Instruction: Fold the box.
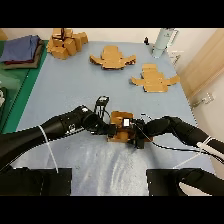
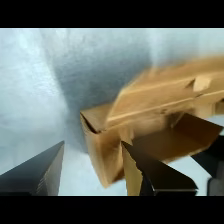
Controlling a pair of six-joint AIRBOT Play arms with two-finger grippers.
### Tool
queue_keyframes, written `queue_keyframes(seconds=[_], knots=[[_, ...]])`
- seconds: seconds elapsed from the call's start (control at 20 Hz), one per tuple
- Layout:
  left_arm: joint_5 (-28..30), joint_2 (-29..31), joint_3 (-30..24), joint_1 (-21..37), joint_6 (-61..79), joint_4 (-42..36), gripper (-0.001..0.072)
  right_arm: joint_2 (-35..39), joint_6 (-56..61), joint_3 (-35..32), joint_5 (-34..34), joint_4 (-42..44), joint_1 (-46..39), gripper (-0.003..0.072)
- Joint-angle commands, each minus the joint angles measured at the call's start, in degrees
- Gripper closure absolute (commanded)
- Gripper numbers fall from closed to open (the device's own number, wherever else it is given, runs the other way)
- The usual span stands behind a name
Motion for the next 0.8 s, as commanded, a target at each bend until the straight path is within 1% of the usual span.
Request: queue_keyframes(seconds=[0.0,0.15,0.35,0.5,0.65,0.75], knots=[[-2.97,-0.83,2.08,-0.96,-2.89,2.05,0.0167,-0.02,0.00,0.00,0.00,0.00,0.00,0.0128],[-3.93,-2.49,3.72,-1.33,-5.38,3.87,0.0167,-0.02,0.00,0.00,0.02,0.00,0.00,0.0128],[-8.81,-6.67,8.96,-2.78,-9.03,7.91,0.0167,-0.02,0.00,0.00,0.00,0.00,0.00,0.0128],[-13.62,-10.62,12.98,-3.41,-9.01,8.68,0.0167,-0.02,0.00,0.00,0.00,0.00,0.00,0.0128],[-13.90,-13.22,14.29,-3.41,-9.01,8.52,0.0166,-0.02,0.00,0.00,0.02,0.00,0.00,0.0128],[-14.53,-13.49,14.29,-3.43,-8.96,8.46,0.0167,-0.02,0.00,0.00,0.00,0.00,0.00,0.0128]])
